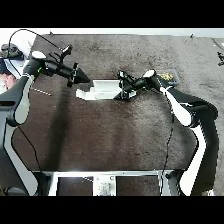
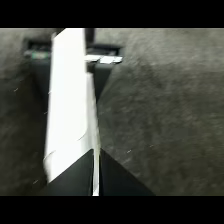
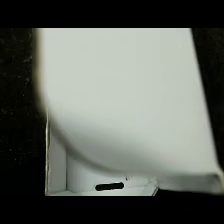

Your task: Fold the box and place the chain.

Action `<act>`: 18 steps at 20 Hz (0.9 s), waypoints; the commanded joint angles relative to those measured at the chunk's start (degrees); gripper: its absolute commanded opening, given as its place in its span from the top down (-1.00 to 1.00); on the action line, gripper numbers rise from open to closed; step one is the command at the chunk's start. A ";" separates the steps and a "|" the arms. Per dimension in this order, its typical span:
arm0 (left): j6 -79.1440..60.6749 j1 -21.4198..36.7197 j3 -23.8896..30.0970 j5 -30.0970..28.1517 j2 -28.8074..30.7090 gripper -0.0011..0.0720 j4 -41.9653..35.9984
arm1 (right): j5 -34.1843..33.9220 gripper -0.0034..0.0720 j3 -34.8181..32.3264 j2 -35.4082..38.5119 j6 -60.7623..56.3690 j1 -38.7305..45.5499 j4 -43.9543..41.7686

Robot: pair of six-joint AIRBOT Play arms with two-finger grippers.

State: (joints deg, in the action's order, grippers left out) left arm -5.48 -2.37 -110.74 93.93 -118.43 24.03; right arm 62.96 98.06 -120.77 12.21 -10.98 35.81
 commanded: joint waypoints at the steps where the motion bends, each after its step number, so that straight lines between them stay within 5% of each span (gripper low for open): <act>1: 1.03 -2.14 0.09 0.96 0.83 0.94 0.81 | 0.00 -0.34 0.02 -0.02 0.00 -0.02 -0.02; 11: 4.24 -6.51 0.28 -4.96 -0.20 0.94 7.28 | -0.02 -0.34 0.02 -0.02 0.00 -0.02 -0.02; 18: 4.55 -6.51 2.32 -25.70 -0.81 0.94 3.15 | -0.02 -0.34 0.02 -0.02 0.00 -0.02 -0.02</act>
State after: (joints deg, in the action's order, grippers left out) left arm -1.02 -8.88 -108.84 76.34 -119.09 28.82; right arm 62.96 98.06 -120.77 12.21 -10.98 35.81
